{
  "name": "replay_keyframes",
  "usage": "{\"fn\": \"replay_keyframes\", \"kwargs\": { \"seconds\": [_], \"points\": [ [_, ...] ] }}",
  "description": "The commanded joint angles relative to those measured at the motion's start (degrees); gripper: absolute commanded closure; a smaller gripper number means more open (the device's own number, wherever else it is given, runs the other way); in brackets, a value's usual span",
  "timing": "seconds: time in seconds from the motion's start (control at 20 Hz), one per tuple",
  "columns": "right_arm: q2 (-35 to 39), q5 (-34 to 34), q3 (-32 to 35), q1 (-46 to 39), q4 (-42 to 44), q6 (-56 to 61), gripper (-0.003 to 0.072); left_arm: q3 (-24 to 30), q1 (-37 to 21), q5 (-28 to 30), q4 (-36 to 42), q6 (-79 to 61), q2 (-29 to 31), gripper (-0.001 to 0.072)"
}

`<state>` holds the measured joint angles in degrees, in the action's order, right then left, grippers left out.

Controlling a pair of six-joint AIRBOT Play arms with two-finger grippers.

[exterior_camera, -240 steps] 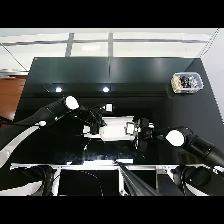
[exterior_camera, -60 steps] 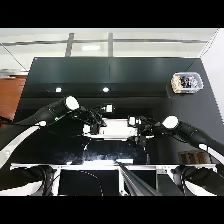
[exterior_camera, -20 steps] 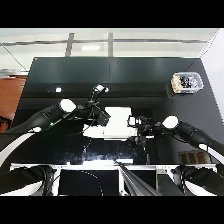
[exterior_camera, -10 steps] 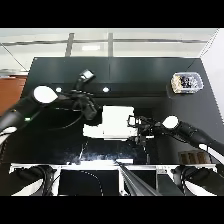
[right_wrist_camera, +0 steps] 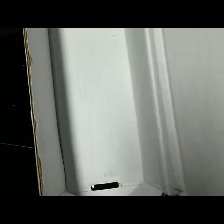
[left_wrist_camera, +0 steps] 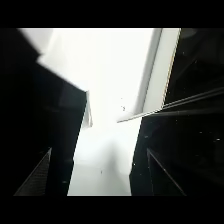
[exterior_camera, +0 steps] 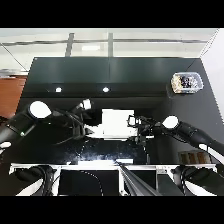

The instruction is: Fold the box and place the chain.

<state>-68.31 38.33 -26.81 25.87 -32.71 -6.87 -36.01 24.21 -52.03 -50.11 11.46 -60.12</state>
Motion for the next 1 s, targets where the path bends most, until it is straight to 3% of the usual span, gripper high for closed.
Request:
{"fn": "replay_keyframes", "kwargs": {
  "seconds": [0.0,0.2,0.25,0.3,0.4,0.6,0.7,0.8,0.85,0.95],
  "points": [
    [0.0,0.0,0.0,0.0,0.0,0.0,0.0213,2.2,6.3,11.3,-0.2,-10.8,-3.2,0.0033],
    [0.0,0.0,0.0,0.0,0.0,0.0,0.0213,2.1,9.0,10.6,3.5,-10.7,-6.7,0.0043],
    [0.0,0.0,0.0,0.0,0.0,0.0,0.0213,2.1,9.0,10.1,3.5,-9.9,-6.7,0.0112],
    [0.0,0.0,0.0,0.0,0.0,0.0,0.0213,2.0,8.9,9.9,3.5,-9.5,-6.7,0.0114],
    [0.0,0.0,0.0,0.0,0.0,0.0,0.0213,2.0,8.9,10.0,3.5,-9.5,-6.7,0.0265],
    [0.0,0.0,0.0,0.0,0.0,0.0,0.0213,2.0,8.8,10.0,2.9,-9.5,-6.7,0.0268],
    [0.0,0.0,0.0,0.0,0.0,0.0,0.0213,2.0,8.8,10.3,3.0,-9.5,-6.7,0.0369],
    [0.0,0.0,0.0,0.0,0.0,0.0,0.0213,2.0,8.9,11.5,5.0,-9.5,-6.7,0.0379],
    [0.0,0.0,0.0,0.0,0.0,0.0,0.0213,2.0,8.9,11.6,6.4,-9.5,-6.7,0.0439],
    [0.0,0.0,0.0,0.0,0.0,0.0,0.0213,2.0,8.9,11.1,8.6,-9.5,-6.7,0.0446]
  ]
}}
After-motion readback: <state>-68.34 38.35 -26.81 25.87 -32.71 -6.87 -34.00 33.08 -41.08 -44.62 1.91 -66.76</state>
